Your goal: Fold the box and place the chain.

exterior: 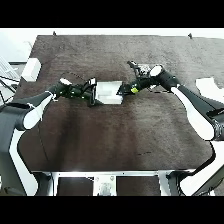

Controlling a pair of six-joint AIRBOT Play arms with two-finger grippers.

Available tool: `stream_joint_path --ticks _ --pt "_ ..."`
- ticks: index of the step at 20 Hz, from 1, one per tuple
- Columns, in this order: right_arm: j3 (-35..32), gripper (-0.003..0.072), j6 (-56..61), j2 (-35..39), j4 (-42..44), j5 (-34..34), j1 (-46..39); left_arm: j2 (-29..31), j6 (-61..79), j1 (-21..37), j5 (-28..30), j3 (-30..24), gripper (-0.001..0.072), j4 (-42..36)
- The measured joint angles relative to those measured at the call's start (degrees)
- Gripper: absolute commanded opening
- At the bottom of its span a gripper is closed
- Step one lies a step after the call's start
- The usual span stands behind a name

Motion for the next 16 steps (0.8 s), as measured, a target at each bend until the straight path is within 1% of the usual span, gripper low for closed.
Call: stream_joint_path --ticks 4,10,13,16 --pt "1.9 0.0483 8.57 -0.72 -5.81 -1.09 2.78 -0.02 -0.04 0.04 -0.26 0.0 0.0335 -0.02" --pt "5.09 0.0482 24.85 -2.27 -18.36 -0.74 7.37 -0.02 0.09 0.02 -0.68 0.0 0.0335 0.0" --pt "7.76 0.0479 32.06 -3.28 -25.44 1.36 8.98 -0.02 0.09 -0.02 -1.03 0.0 0.0335 0.07" --pt "11.8 0.0479 36.83 -4.72 -32.68 5.51 10.14 -0.02 0.09 -0.02 -1.01 0.0 0.0335 0.04"
